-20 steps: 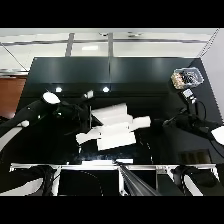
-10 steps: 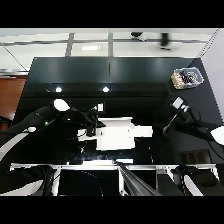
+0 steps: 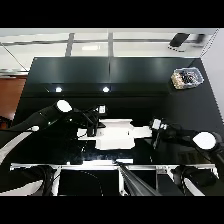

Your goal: Fold the box and place the chain.

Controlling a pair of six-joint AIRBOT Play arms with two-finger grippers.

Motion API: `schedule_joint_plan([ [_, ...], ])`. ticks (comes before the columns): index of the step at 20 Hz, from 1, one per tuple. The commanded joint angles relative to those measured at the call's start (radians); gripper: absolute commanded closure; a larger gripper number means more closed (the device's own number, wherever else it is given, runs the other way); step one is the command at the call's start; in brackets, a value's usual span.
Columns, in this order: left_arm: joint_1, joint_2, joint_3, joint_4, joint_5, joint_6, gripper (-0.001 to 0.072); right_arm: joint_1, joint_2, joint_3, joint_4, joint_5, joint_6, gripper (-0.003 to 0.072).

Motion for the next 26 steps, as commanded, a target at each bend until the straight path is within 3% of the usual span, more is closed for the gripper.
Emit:
schedule_joint_plan([
  [1, -0.001, -0.001, 0.000, 0.001, 0.002, 0.001, 0.0687, 0.106, -0.072, -0.011, 0.040, -0.025, -0.062, 0.0050],
  [10, -0.001, -0.001, 0.000, 0.001, 0.002, 0.001, 0.0686, 0.324, -0.184, -0.011, 0.069, -0.234, -0.099, 0.0051],
  [14, -0.001, -0.001, 0.000, 0.002, -0.003, 0.001, 0.0686, 0.370, -0.213, -0.011, 0.077, -0.242, -0.149, 0.0051],
  [21, -0.001, -0.001, 0.000, 0.001, 0.000, 0.001, 0.0686, 0.377, -0.245, -0.001, 0.230, -0.348, -0.146, 0.0058],
  [26, -0.001, -0.001, 0.000, 0.002, 0.001, 0.001, 0.0686, 0.373, -0.245, 0.031, 0.222, -0.337, -0.124, 0.0058],
])
